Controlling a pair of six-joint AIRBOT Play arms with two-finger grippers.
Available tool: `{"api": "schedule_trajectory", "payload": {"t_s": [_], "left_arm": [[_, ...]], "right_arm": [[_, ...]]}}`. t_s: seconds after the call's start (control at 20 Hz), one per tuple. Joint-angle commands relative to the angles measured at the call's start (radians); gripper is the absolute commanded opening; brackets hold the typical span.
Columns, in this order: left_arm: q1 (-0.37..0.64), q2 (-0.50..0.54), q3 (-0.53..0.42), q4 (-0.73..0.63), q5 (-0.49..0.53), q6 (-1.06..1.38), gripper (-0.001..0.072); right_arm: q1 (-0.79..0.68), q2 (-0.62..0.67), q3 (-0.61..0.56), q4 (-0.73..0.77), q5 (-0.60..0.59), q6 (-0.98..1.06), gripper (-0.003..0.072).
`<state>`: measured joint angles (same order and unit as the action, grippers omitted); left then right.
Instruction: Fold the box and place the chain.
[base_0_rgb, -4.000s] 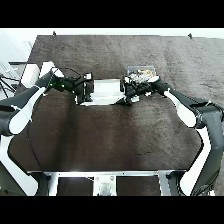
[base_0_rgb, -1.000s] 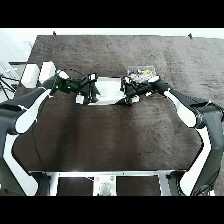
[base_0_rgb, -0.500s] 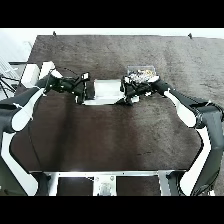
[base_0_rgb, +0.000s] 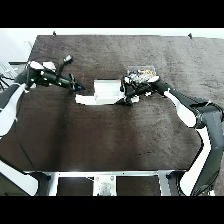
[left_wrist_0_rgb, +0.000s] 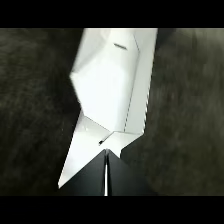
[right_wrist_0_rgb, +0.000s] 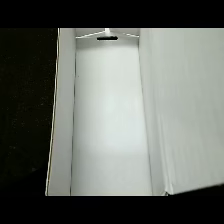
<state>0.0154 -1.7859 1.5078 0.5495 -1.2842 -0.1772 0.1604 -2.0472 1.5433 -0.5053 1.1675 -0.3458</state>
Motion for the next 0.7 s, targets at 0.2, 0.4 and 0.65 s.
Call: {"api": "schedule_trajectory", "payload": {"t_s": [0.2,0.4,0.65], "left_arm": [[0.047,0.164,-0.121,0.013,0.149,-0.546,0.0015],[0.051,0.186,-0.157,0.047,0.150,-0.620,0.0016],[0.122,0.223,-0.272,0.101,0.147,-0.652,0.0018]], "right_arm": [[0.000,0.000,0.000,0.000,0.001,0.000,0.0580],[0.000,0.000,0.000,0.000,0.001,0.000,0.0580],[0.000,0.000,0.000,0.000,0.001,0.000,0.0580]]}}
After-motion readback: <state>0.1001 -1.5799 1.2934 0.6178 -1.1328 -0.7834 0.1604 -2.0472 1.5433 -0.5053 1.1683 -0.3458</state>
